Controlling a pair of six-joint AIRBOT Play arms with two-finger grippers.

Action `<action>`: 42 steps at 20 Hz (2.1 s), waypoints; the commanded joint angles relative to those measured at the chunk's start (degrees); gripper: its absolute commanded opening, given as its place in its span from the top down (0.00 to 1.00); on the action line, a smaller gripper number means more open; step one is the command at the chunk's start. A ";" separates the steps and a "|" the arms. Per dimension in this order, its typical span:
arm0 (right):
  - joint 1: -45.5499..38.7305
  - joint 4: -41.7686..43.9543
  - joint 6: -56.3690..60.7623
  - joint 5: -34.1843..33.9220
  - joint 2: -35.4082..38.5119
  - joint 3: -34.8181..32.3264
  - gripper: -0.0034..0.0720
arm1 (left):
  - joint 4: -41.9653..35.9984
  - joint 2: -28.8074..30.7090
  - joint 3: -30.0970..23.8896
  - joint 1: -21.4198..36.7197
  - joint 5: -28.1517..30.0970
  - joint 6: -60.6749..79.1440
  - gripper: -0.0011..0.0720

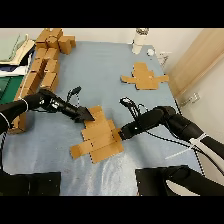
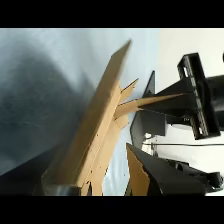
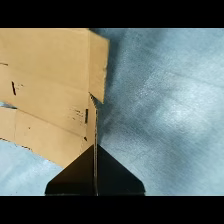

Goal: Fold the box.

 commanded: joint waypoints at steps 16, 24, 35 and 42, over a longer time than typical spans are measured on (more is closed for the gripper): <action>0.07 -0.39 0.46 1.22 -2.45 -0.02 0.95 | 2.14 -0.13 -0.04 -0.90 -4.87 4.50 0.62; 0.07 -0.35 1.11 1.60 -2.45 -0.02 0.95 | 2.19 -0.13 -0.04 -1.44 -0.55 4.04 0.64; -0.46 -16.06 12.72 2.51 -2.19 1.68 0.55 | 3.02 1.60 2.40 -4.68 0.72 15.89 0.97; -0.61 -43.08 31.54 -2.14 -2.14 13.05 0.18 | 9.05 10.93 5.88 -8.20 8.39 23.71 0.97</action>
